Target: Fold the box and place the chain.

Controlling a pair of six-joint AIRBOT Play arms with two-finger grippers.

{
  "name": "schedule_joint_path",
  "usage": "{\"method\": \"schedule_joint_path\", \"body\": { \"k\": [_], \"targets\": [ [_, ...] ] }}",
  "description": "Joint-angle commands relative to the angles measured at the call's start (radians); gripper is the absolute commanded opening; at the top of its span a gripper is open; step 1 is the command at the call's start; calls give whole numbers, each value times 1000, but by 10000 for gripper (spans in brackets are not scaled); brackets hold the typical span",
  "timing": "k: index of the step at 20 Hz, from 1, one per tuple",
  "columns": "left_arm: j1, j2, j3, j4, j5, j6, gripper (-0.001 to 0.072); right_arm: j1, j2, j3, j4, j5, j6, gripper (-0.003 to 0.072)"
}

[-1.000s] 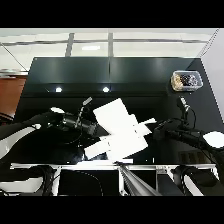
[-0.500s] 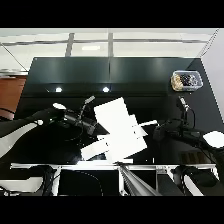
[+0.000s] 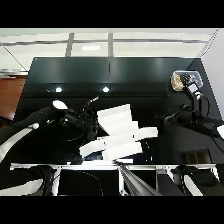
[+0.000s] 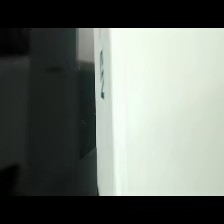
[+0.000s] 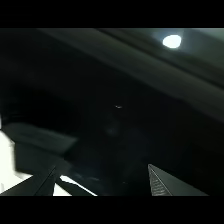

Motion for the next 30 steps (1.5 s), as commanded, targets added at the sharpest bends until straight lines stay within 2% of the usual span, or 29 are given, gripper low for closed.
{"method": "schedule_joint_path", "body": {
  "k": [1, 3, 5, 6, 9, 11, 13, 15, 18, 21, 25, 30],
  "targets": [
    [-53, 154, -58, 19, 223, 181, 22, -3, 1, 19, -145, -6, 2, 660],
    [-81, 203, -86, 31, 264, 317, 24, -3, 1, 19, -197, 4, 3, 660],
    [-128, 195, -93, 191, 331, 366, 25, -2, 1, 19, -196, 4, 2, 660],
    [-149, 187, -93, 220, 357, 363, 26, -2, 1, 19, -195, 2, 2, 661],
    [-163, 154, -93, 143, 403, 412, 27, -2, 0, 18, -193, 40, -24, 660],
    [-161, 118, -93, 138, 428, 424, 27, -2, 0, -2, -173, 89, -89, 661],
    [-163, 77, -89, 137, 432, 435, 28, 0, 0, -37, -97, 117, -149, 660],
    [-166, 72, -80, 138, 429, 427, 28, 25, 0, -79, -42, 92, -159, 660],
    [-166, 72, -80, 138, 429, 427, 29, 128, 0, -150, -35, 54, -187, 660],
    [-166, 72, -80, 138, 429, 427, 29, 254, 0, -212, -35, -18, -323, 660],
    [-166, 72, -80, 139, 426, 426, 29, 381, -60, -220, -33, -40, -357, 660],
    [-166, 72, -81, 140, 424, 405, 29, 452, -174, -220, -39, -32, -515, 660]
  ]
}}
